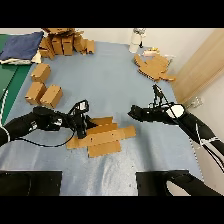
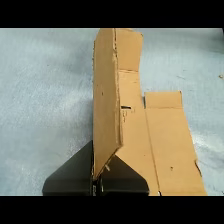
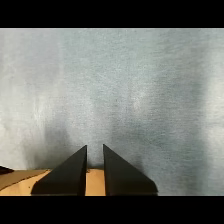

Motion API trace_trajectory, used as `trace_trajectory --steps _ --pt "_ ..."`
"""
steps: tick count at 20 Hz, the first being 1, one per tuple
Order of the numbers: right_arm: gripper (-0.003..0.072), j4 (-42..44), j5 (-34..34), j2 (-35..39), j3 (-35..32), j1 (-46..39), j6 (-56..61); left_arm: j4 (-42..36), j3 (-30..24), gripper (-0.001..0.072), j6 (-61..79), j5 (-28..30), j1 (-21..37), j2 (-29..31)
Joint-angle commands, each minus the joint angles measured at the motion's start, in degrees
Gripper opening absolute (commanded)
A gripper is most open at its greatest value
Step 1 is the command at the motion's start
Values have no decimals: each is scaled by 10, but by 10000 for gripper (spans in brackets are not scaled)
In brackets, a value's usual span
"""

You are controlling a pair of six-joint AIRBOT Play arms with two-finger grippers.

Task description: Fold the box.

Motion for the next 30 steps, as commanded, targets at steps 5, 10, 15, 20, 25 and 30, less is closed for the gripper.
trace_trajectory --steps 5,10,15,20,25,30 --pt "156 1 0 0 0 0 0 21 35 10 13 -107 24 -30" --pt "155 1 -5 0 0 0 0 75 39 11 28 -93 -7 -30" --pt "156 1 -11 0 0 0 0 107 39 11 -1 -41 -28 -30" --pt "155 -1 -16 0 0 0 0 47 42 11 21 3 -26 -30" --pt "156 -1 -16 0 0 0 0 32 49 11 44 5 -26 -6" --pt "155 -1 -17 0 0 0 0 31 38 10 60 5 -26 5"
